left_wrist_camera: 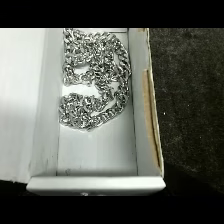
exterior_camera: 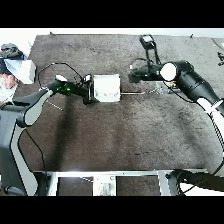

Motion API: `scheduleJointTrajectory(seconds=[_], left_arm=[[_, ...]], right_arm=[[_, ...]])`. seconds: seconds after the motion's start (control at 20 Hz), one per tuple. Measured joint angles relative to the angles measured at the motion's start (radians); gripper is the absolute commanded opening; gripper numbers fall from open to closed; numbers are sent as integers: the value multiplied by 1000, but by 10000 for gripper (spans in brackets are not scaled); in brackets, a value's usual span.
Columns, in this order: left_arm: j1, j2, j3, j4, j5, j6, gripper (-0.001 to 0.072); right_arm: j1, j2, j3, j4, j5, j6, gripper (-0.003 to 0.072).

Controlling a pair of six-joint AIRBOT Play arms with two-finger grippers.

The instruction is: Fold the box and place the chain.

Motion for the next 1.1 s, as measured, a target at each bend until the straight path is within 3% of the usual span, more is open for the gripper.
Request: scheduleJointTrajectory(seconds=[0.2,0.45,0.65,0.95,1.0,1.05,1.1], left_arm=[[0,0,0,0,0,0,323],[0,0,0,0,0,0,323],[0,0,0,0,0,0,323],[0,0,0,0,0,0,323],[0,0,0,0,0,0,323],[0,0,0,0,0,0,324],[0,0,0,0,0,0,324]], right_arm=[[-164,0,-164,4,-42,114,321],[-277,-17,-341,77,-206,206,321],[-299,-76,-383,188,-360,224,321],[-270,-182,-338,288,-505,235,319],[-267,-202,-326,301,-519,235,235],[-264,-220,-317,316,-528,237,61],[-262,-233,-309,330,-540,241,12]])
